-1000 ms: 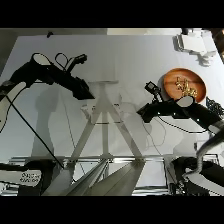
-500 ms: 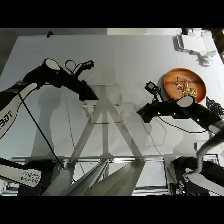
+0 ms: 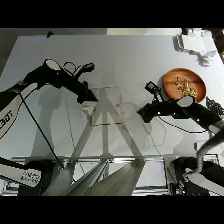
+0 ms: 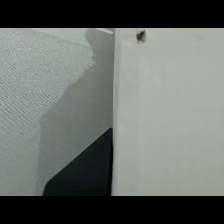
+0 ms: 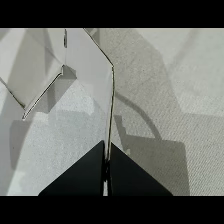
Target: Fold the box and place the chain.
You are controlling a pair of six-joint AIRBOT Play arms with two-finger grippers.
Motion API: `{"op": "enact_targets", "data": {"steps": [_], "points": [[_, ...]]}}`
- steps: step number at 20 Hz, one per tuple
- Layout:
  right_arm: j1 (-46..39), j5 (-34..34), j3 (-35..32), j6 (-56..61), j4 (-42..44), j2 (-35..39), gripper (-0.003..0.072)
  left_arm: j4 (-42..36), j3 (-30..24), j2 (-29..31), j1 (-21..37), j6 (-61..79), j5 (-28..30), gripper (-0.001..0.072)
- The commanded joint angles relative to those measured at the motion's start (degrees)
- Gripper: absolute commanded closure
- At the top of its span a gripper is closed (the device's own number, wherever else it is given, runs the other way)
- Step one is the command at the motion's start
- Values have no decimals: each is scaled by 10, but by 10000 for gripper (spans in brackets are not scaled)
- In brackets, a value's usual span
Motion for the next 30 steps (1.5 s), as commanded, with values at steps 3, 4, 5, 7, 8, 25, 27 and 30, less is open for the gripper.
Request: {"op": "enact_targets", "data": {"steps": [3, 4, 5, 7, 8, 25, 27, 30], "points": [[1, 1, 0, 0, 0, 0, 675, 0, 0, 0, 0, 4, -2, 696], [1, 1, 0, 0, 0, 0, 675, 0, 0, 0, 0, 4, -1, 696], [1, 1, 0, 0, 0, 0, 675, 0, 0, 0, 0, 4, -1, 696], [1, 1, 0, 0, 1, 0, 675, 0, 0, 0, 0, 4, 0, 697], [1, 1, 0, 0, 1, 0, 675, 0, 0, 0, 0, 4, 0, 697], [0, -45, 39, 7, -26, 169, 345, 38, -14, 92, -63, 162, 56, 709], [0, -45, 39, 7, -26, 175, 345, -4, -14, 70, -75, 182, 83, 709], [0, -45, 39, 7, -26, 175, 346, -19, -14, 29, -78, 182, 90, 709]]}}
